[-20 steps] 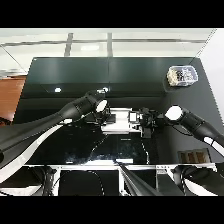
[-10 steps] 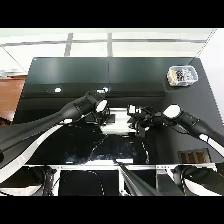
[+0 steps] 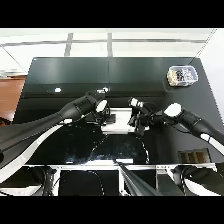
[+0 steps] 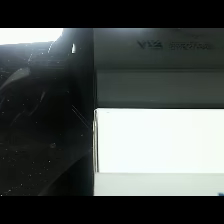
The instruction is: Fold the box and place the chain.
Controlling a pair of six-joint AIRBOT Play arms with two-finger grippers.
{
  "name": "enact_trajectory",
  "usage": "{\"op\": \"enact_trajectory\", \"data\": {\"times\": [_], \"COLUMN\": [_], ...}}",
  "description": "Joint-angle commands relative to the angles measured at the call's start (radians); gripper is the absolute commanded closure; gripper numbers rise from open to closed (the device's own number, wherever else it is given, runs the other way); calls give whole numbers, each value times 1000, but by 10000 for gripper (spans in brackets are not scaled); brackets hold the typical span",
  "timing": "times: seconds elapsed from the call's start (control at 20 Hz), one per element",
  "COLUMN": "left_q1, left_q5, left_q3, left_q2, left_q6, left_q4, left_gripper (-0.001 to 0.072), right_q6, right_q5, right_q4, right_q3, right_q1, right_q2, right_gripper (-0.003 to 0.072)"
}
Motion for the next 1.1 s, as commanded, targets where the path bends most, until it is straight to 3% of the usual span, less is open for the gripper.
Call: {"op": "enact_trajectory", "data": {"times": [0.0,0.1,0.2,0.3,0.4,0.65,0.8,0.95,1.0,1.05], "left_q1": [1,1,1,1,1,1,1,1,1,1], "left_q5": [-1,-1,-1,-1,-1,0,0,0,0,0], "left_q3": [0,0,0,0,0,0,0,0,0,0], "left_q2": [-1,-1,-1,-1,-1,-1,-1,-1,-1,-1], "left_q6": [0,0,0,0,0,0,0,0,0,0], "left_q4": [0,0,0,0,0,0,0,0,0,0], "left_gripper": [682,681,682,682,682,682,681,681,681,681], "right_q6": [487,851,1040,1113,1100,951,937,924,919,909], "right_q5": [199,332,343,251,230,269,150,222,261,294], "right_q4": [-215,-429,-500,-380,-247,-39,-20,-23,-26,-26], "right_q3": [68,132,130,60,-25,-80,-68,-2,27,54], "right_q1": [-90,-219,-395,-553,-618,-426,-287,-267,-267,-266], "right_q2": [68,108,112,103,63,-93,-104,-104,-104,-104], "right_gripper": [667,667,667,667,667,666,666,664,556,303]}}
